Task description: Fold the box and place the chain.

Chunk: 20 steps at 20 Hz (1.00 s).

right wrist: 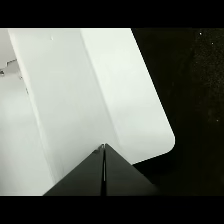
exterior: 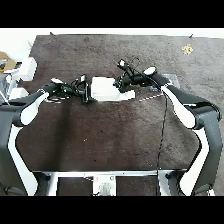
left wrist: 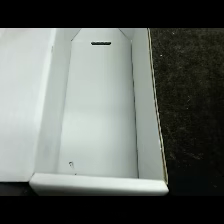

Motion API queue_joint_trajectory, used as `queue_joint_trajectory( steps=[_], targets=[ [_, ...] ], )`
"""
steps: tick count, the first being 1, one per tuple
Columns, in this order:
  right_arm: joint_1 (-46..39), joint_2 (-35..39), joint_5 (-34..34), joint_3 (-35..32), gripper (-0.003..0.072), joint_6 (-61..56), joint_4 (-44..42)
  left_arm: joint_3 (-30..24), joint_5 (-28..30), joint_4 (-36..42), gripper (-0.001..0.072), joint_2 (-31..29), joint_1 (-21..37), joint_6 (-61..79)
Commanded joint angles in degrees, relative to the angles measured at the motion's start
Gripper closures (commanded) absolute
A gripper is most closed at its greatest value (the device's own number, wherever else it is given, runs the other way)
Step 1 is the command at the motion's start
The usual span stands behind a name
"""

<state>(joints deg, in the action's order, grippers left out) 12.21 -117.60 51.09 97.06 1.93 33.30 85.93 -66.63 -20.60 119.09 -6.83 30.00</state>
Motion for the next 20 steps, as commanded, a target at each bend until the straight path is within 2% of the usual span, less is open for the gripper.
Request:
queue_joint_trajectory(
  steps=[1,4,7,8,9,10,12,13,14,15,18,19,20],
  targets=[
    [-0.04,0.48,-2.97,0.61,0.0683,0.0,0.79,0.02,0.13,0.07,0.0485,-0.04,-0.02,0.07],
    [-0.11,3.19,-1.92,2.84,0.0683,-0.31,1.73,0.02,0.13,0.07,0.0485,-0.04,-0.02,0.07],
    [-0.87,8.98,2.73,2.82,0.0682,-1.81,6.71,0.02,0.15,0.07,0.0485,-0.04,-0.02,0.07],
    [-1.44,10.64,4.98,2.82,0.0614,-3.41,9.03,0.02,0.15,0.07,0.0485,-0.04,-0.02,0.07],
    [-2.05,11.89,8.02,2.82,0.0325,-3.93,11.76,0.02,0.15,0.07,0.0485,-0.04,-0.02,0.07],
    [-2.51,12.55,11.23,2.8,0.0143,-4.26,14.34,0.02,0.15,0.07,0.0485,-0.04,-0.02,0.07],
    [-2.84,12.59,16.22,2.49,0.0115,-5.2,19.67,0.0,0.15,0.07,0.0485,-0.04,-0.02,0.07],
    [-2.75,12.59,16.11,1.38,0.0113,-5.11,21.84,0.0,0.15,0.07,0.0485,-0.04,-0.02,0.07],
    [-2.64,12.57,14.82,-0.33,0.003,-4.07,22.64,0.02,0.15,0.07,0.0485,-0.04,-0.02,0.07],
    [-2.45,12.57,12.72,-2.19,0.0007,-2.19,22.64,0.02,0.15,0.07,0.0485,-0.04,-0.02,0.07],
    [-0.76,11.08,10.08,-5.29,0.0011,4.83,21.77,0.02,0.15,0.07,0.0485,-0.04,-0.02,0.07],
    [-0.02,10.05,9.86,-5.27,0.0064,5.46,20.85,0.02,0.15,0.07,0.0485,-0.04,-0.02,0.07],
    [0.52,9.16,9.35,-5.27,0.0067,6.14,19.54,0.0,0.13,0.07,0.0485,-0.04,-0.02,0.07]
  ],
)
